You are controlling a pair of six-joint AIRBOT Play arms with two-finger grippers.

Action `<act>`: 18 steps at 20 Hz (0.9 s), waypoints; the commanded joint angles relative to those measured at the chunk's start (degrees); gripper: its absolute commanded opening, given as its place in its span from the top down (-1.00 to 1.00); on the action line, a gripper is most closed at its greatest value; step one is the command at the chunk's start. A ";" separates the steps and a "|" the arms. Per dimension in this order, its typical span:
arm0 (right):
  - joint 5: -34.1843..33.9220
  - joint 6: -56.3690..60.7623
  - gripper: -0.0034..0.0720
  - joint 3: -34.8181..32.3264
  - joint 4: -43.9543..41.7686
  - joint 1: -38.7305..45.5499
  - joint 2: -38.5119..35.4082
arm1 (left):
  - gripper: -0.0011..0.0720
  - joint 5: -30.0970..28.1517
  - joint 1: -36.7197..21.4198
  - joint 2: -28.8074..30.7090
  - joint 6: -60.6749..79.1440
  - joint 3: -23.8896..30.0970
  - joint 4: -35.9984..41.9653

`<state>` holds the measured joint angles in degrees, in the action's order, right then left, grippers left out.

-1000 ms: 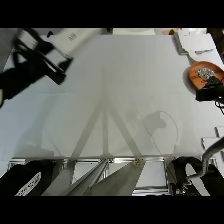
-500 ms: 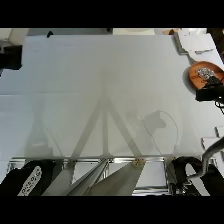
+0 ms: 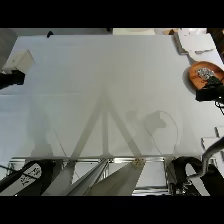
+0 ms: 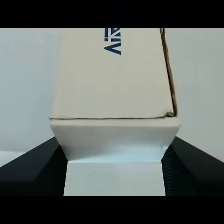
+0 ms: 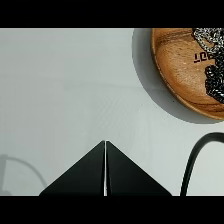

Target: Fold the box and place the chain.

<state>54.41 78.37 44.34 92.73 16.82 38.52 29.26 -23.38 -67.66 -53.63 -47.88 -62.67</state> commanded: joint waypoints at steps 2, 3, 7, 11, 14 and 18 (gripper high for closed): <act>0.02 0.00 0.88 0.07 0.00 0.04 -0.07 | 0.95 -5.73 -0.55 -10.29 -0.20 0.02 -1.68; 0.02 0.00 0.88 0.07 0.00 0.04 -0.07 | 0.95 -6.67 -0.55 -11.85 -0.20 0.02 -1.68; 0.02 0.00 0.88 0.07 0.00 0.04 -0.07 | 0.94 -9.31 -0.55 -15.61 -0.20 0.02 -1.70; 0.02 0.00 0.88 0.07 0.00 0.04 -0.07 | 0.71 -9.22 -0.55 -16.87 -0.17 0.02 -1.84; 0.00 0.00 0.88 0.07 0.00 0.04 -0.07 | -0.94 -9.20 -0.57 -15.54 -0.31 0.00 -2.75; 0.02 0.00 0.88 0.07 0.00 0.04 -0.07 | -0.96 -3.76 -0.57 -12.22 -0.37 0.00 -2.75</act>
